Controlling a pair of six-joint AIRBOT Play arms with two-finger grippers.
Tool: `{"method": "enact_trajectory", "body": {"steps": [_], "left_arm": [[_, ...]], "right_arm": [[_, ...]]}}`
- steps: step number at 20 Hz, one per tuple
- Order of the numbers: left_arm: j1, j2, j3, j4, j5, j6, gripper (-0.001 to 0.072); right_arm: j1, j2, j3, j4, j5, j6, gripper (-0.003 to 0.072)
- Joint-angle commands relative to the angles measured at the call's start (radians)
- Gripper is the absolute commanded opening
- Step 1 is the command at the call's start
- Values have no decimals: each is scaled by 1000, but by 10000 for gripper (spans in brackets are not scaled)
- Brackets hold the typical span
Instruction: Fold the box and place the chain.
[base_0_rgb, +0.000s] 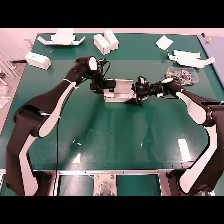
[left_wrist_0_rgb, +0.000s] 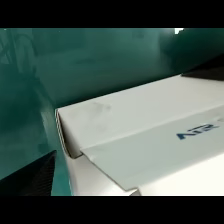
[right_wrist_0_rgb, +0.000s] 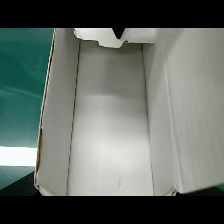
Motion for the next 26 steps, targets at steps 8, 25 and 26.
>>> {"method": "enact_trajectory", "body": {"steps": [8,25,26], "left_arm": [[-56,1,0,-13,13,-21,618],[-64,3,0,83,12,-89,424],[-66,2,0,98,11,-109,424]], "right_arm": [[-1,1,0,-1,2,-1,555],[-1,1,0,-1,2,-1,555],[-1,1,0,-1,2,-1,555]]}}
